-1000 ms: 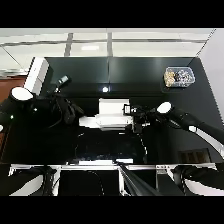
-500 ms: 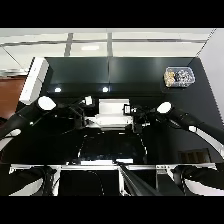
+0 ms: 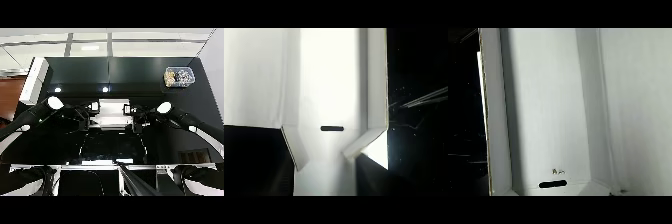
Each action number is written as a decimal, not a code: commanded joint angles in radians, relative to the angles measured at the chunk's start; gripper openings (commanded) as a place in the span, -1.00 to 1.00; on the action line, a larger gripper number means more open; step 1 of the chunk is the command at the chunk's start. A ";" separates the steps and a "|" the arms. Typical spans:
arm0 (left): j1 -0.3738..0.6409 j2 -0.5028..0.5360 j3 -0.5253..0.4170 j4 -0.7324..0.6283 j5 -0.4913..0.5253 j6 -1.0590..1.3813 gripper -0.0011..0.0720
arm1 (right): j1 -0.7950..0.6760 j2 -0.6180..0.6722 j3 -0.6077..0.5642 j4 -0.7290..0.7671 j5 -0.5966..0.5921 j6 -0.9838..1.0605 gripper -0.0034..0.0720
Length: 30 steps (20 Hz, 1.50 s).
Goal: Fold the box and place the chain.
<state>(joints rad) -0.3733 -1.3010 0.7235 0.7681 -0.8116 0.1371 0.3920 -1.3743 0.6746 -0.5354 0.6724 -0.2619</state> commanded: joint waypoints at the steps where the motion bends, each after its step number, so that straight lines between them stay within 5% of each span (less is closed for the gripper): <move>1: -0.001 -0.009 0.001 -0.051 -0.008 0.024 -0.25 | 0.001 -0.001 0.000 0.000 0.000 0.000 -0.24; 3: -0.001 -0.009 0.001 -0.058 -0.010 0.024 -0.54 | 0.001 -0.001 0.000 0.000 0.000 0.000 -0.24; 8: -0.026 -0.042 0.000 -0.204 -0.009 0.024 -0.53 | 0.001 -0.001 0.000 0.000 0.000 0.000 -0.24; 18: -0.052 -0.080 0.000 -0.204 -0.002 -0.018 -0.52 | 0.001 -0.001 0.000 0.000 0.000 0.000 -0.24; 20: -0.053 -0.080 0.000 -0.204 0.000 -0.018 -0.67 | 0.001 -0.001 0.000 0.000 0.000 0.000 -0.24; 21: -0.054 -0.080 0.000 -0.205 -0.002 -0.018 -0.42 | 0.001 -0.001 0.000 0.000 0.000 0.000 -0.24; 22: -0.057 -0.080 0.000 -0.205 0.000 -0.018 0.23 | 0.001 -0.001 0.000 0.000 0.000 0.000 -0.24; 23: -0.056 -0.080 0.000 -0.204 -0.008 -0.018 0.14 | 0.001 -0.001 0.000 0.000 0.000 0.000 -0.24; 25: -0.056 -0.079 0.001 -0.200 -0.014 -0.017 -0.54 | 0.001 -0.001 0.000 0.000 0.000 0.000 -0.24; 26: -0.056 -0.079 0.001 -0.201 -0.016 -0.018 -0.20 | 0.001 -0.001 0.000 0.000 0.000 0.000 -0.24; 27: -0.055 -0.074 0.002 -0.195 -0.028 -0.043 -0.09 | 0.001 -0.001 0.000 0.000 0.000 0.000 -0.24; 28: -0.045 -0.063 0.016 -0.152 -0.056 -0.094 -0.79 | 0.001 -0.001 0.000 0.000 0.000 0.000 -0.24; 30: -0.004 -0.020 0.054 -0.026 -0.135 -0.308 -0.89 | 0.001 -0.001 0.000 0.000 0.000 0.000 -0.24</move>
